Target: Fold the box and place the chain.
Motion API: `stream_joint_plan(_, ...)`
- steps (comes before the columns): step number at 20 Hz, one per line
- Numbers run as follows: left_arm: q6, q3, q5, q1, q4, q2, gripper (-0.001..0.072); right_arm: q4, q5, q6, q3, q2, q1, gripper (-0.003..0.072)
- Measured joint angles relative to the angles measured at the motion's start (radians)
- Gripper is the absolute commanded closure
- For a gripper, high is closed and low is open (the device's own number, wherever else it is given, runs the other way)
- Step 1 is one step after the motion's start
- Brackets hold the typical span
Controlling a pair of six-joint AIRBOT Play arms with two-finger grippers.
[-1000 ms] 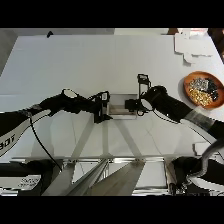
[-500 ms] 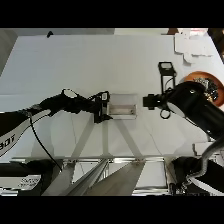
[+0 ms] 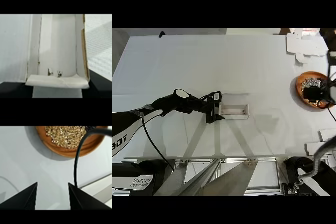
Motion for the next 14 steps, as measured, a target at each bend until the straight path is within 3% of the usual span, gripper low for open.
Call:
stream_joint_plan(2,0.000,0.000,0.000,0.000,0.000,0.000,0.0434,0.031,-0.061,-0.061,0.000,-0.015,-0.149,0.0264)
stream_joint_plan(4,0.000,0.000,0.000,0.000,0.000,0.000,0.0434,0.082,-0.135,-0.144,0.000,-0.056,-0.293,0.0193)
stream_joint_plan(7,0.000,0.000,0.000,0.000,0.000,0.000,0.0434,0.165,-0.249,-0.248,0.000,-0.157,-0.458,0.0190)
stream_joint_plan(8,0.000,0.000,0.000,0.000,0.000,0.000,0.0434,0.192,-0.286,-0.270,0.000,-0.195,-0.499,0.0143)
stream_joint_plan(14,0.000,0.000,0.000,0.000,0.000,0.000,0.0434,0.292,-0.515,-0.333,0.000,-0.434,-0.607,0.0143)
